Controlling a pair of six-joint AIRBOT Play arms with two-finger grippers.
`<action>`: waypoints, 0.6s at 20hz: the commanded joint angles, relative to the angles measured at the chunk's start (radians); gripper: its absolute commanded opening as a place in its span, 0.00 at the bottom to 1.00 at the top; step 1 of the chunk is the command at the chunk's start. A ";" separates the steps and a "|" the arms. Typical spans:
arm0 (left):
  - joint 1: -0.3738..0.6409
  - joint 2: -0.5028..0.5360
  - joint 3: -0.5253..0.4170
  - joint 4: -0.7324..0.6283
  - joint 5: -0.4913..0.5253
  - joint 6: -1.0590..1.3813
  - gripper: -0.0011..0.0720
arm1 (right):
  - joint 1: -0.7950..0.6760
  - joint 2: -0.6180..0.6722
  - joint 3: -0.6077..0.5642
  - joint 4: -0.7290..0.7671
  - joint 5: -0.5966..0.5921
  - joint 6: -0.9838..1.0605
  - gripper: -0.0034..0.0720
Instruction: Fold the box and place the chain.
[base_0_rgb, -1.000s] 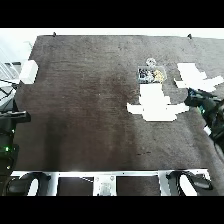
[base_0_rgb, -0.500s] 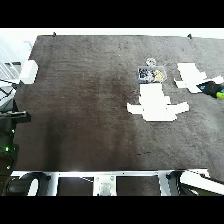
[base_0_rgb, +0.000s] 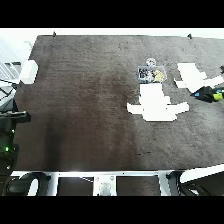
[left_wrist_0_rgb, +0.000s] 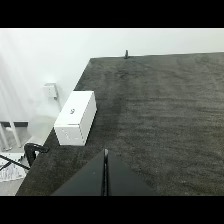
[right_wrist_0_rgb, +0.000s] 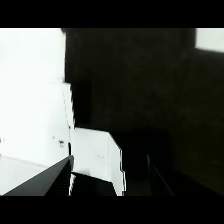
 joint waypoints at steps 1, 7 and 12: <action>0.000 0.000 0.000 0.000 0.000 0.000 0.04 | 0.032 -0.097 0.027 -0.025 0.110 0.002 0.79; 0.000 0.000 0.000 0.000 0.000 0.000 0.04 | 0.054 -0.129 0.002 -0.026 0.135 -0.005 0.76; 0.000 0.000 0.000 0.000 0.000 0.000 0.04 | 0.067 -0.147 -0.061 -0.006 0.135 -0.039 0.72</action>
